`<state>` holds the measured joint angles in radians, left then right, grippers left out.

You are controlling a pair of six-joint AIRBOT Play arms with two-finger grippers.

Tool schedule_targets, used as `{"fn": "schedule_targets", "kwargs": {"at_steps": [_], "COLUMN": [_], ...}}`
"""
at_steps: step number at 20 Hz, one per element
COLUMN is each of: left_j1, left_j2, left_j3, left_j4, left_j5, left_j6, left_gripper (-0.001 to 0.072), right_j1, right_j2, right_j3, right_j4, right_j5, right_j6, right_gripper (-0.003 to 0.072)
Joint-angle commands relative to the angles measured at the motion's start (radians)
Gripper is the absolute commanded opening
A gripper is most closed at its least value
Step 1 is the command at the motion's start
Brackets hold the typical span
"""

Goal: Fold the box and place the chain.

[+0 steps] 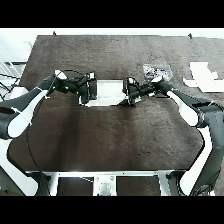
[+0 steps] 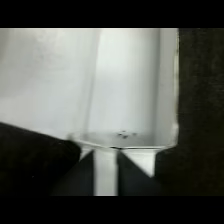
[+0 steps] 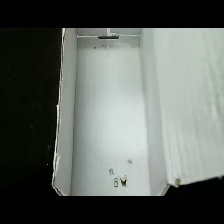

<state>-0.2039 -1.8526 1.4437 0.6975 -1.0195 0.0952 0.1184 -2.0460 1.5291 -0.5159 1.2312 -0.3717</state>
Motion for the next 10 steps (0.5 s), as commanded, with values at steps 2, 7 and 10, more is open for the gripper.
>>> {"fn": "schedule_targets", "kwargs": {"at_steps": [2,7,10], "left_j1": [0.011,0.017,0.048], "left_j2": [0.007,0.093,0.124], "left_j3": [0.003,0.003,0.000], "left_j4": [0.002,0.006,-0.006], "left_j5": [-0.014,0.033,-0.036], "left_j6": [0.002,-0.066,-0.095], "left_gripper": [0.0019,0.0018,0.0019], "right_j1": [0.000,0.000,0.000], "right_j2": [0.000,0.000,0.000], "right_j3": [0.000,0.000,0.000], "right_j4": [0.000,0.000,0.000], "right_j5": [0.000,0.000,0.000], "right_j6": [0.000,0.000,0.000], "right_gripper": [0.0556,0.0556,0.0556]}}
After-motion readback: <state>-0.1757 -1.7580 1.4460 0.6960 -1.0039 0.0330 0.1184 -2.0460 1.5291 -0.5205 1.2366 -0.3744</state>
